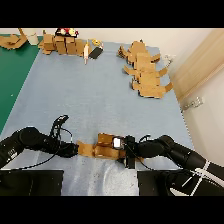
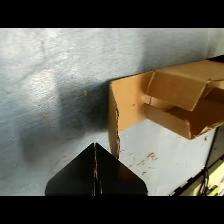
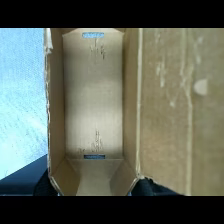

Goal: Fold the box.

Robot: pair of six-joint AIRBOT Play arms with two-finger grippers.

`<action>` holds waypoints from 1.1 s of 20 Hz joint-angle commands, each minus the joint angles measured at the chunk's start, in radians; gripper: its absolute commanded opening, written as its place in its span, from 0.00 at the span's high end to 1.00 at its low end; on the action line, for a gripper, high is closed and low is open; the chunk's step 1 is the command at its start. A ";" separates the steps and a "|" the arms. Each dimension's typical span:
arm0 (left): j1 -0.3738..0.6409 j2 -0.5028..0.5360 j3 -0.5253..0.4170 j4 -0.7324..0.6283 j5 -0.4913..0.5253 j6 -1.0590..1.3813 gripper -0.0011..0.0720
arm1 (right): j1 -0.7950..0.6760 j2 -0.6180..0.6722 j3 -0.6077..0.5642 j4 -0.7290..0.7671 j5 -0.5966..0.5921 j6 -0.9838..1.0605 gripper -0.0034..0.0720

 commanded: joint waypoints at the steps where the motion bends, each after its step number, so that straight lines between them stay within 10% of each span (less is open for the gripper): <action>1: 0.004 -0.047 -0.002 -0.062 0.032 0.057 0.97 | 0.001 -0.001 0.000 0.000 0.000 0.000 0.29; 15: 0.003 -0.099 -0.001 -0.495 -0.042 0.448 0.97 | 0.001 -0.001 0.000 0.000 0.000 0.000 0.29; 22: 0.006 -0.099 0.016 -0.460 -0.012 0.367 0.97 | 0.001 -0.001 0.000 0.000 0.000 0.000 0.29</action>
